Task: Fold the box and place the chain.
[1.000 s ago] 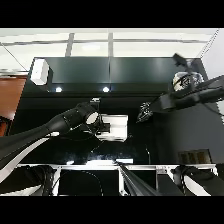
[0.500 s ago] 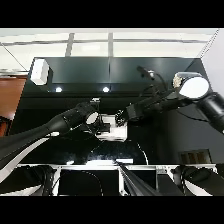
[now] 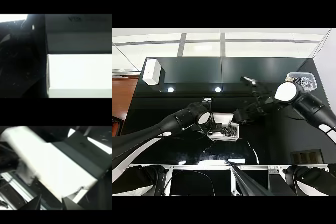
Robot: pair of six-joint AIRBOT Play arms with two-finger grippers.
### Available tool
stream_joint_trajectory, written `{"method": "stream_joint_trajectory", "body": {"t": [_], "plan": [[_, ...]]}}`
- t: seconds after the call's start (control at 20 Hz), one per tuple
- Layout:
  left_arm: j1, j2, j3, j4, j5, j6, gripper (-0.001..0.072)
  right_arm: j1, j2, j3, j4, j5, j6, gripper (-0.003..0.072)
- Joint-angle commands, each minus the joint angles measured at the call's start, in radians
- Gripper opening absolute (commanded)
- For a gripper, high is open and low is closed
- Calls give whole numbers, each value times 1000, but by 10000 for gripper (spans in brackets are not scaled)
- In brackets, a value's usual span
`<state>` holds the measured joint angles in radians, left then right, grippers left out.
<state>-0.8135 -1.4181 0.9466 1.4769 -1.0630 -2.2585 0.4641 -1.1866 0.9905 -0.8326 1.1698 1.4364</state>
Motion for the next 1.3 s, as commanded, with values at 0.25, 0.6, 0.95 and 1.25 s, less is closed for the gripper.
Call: {"method": "stream_joint_trajectory", "body": {"t": [0.25,0.6,0.95,1.25], "plan": [[1,0,1,-1,7,0,28,-275,228,-1,-315,113,23,316],[1,6,40,-16,-52,3,603,-290,242,-11,-314,108,21,316],[0,244,58,55,-196,145,653,-290,242,-11,-354,91,22,316],[336,576,-199,83,-197,295,654,-290,242,-11,-355,75,29,316]]}}
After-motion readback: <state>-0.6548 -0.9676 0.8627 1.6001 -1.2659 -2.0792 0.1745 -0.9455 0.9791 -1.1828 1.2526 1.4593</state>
